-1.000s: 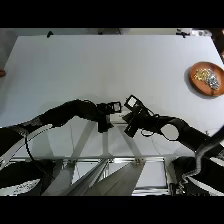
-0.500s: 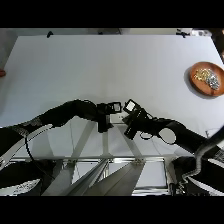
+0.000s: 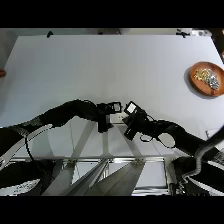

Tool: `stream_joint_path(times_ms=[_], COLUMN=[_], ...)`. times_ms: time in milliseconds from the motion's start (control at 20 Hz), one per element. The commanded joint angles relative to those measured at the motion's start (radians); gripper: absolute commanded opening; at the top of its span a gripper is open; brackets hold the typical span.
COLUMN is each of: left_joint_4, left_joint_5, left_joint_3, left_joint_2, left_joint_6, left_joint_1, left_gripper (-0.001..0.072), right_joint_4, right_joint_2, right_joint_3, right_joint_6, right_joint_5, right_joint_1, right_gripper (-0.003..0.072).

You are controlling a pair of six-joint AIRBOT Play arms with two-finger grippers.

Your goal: Fold the box and place the chain.

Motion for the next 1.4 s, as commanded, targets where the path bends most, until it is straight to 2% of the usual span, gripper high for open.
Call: stream_joint_path(times_ms=[0,250,450,650,850,950,1150,1350], left_joint_4=[0.000,0.000,0.000,0.003,0.003,0.003,0.003,0.003], left_joint_5=[0.000,0.000,0.000,0.000,0.000,0.000,0.000,0.000], left_joint_3=[0.000,0.000,0.000,0.000,0.000,0.000,0.000,0.000], left_joint_2=[0.000,0.000,0.000,0.000,0.000,0.000,0.000,0.000], left_joint_6=[0.000,0.000,0.000,0.000,0.000,0.000,0.000,0.000], left_joint_1=[0.000,0.000,0.000,0.000,0.000,0.000,0.000,0.000], left_gripper=[0.0274,0.0274,0.0274,0.0274,0.0274,0.0274,0.0274,0.0274], right_joint_4=[0.002,0.009,0.008,-0.035,-0.131,-0.135,-0.154,-0.126], right_joint_2=[0.024,0.140,0.252,0.352,0.353,0.353,0.353,0.353], right_joint_3=[-0.002,-0.002,0.014,0.039,0.039,0.039,0.039,0.039], right_joint_6=[0.014,0.014,0.014,0.104,0.194,0.264,0.520,0.563], right_joint_5=[0.195,0.069,0.089,0.314,0.647,0.765,0.923,1.022], right_joint_1=[0.001,-0.047,-0.122,-0.243,-0.393,-0.451,-0.548,-0.556], right_gripper=[0.0014,0.0014,0.0014,0.0014,0.0014,0.0014,0.0014,0.0014])
